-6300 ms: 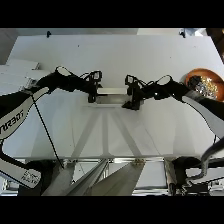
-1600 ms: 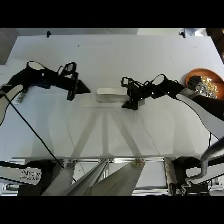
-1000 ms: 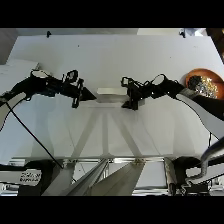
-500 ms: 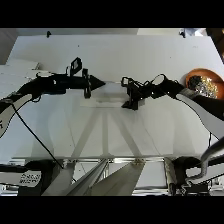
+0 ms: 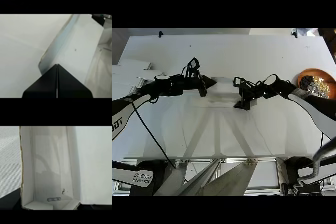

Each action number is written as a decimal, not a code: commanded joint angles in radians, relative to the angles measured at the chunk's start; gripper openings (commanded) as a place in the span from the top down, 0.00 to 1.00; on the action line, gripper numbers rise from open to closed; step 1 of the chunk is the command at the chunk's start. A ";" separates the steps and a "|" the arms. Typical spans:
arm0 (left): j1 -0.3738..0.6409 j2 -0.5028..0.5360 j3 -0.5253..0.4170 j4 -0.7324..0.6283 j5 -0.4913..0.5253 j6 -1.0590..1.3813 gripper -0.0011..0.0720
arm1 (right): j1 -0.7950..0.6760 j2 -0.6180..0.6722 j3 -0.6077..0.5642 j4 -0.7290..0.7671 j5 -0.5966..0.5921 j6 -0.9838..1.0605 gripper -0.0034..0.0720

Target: Fold the box and place the chain.

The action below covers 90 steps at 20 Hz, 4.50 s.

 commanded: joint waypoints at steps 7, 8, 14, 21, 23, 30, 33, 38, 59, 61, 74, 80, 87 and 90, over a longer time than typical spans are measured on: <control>0.085 0.059 0.000 0.021 -0.206 -0.045 0.98 | 0.001 0.001 0.000 0.000 0.000 0.000 0.33; 0.115 0.077 0.000 0.026 -0.251 -0.087 0.98 | 0.001 0.001 0.000 0.000 0.000 0.000 0.33; 0.234 0.148 -0.002 0.455 -0.310 -0.068 0.45 | 0.001 0.001 0.000 0.000 0.000 0.000 0.33; 0.130 0.134 -0.002 0.604 -0.218 0.086 0.13 | 0.001 0.001 0.000 0.000 0.000 0.000 0.33; 0.089 0.121 -0.003 0.605 -0.158 0.087 0.08 | 0.001 0.001 0.000 0.000 0.000 0.000 0.33; 0.008 0.087 -0.002 0.615 -0.157 0.071 0.09 | 0.001 0.001 0.000 0.000 0.000 0.000 0.33; -0.001 0.087 -0.002 0.615 -0.161 0.072 0.11 | 0.001 0.001 0.000 0.000 0.000 0.000 0.33; -0.010 0.087 -0.002 0.622 -0.094 0.087 0.34 | 0.001 0.001 0.000 0.000 0.000 0.000 0.33; -0.047 0.087 -0.003 0.551 -0.074 0.177 0.71 | 0.001 0.001 0.000 0.000 0.000 0.000 0.33; -0.047 0.087 -0.002 0.532 -0.076 0.177 0.72 | 0.001 0.001 0.000 0.000 0.000 0.000 0.33; -0.047 0.087 -0.002 0.499 -0.096 0.167 0.52 | 0.001 0.001 0.000 0.000 0.000 0.000 0.33; -0.047 0.087 -0.003 0.489 -0.096 0.167 0.52 | 0.001 0.001 0.000 0.000 0.000 0.000 0.33; -0.044 0.088 -0.002 0.490 -0.108 0.165 0.97 | 0.001 0.001 0.000 0.000 0.000 0.000 0.33; -0.023 0.089 -0.003 0.491 -0.146 0.164 0.97 | 0.001 0.001 0.000 0.000 0.000 0.000 0.33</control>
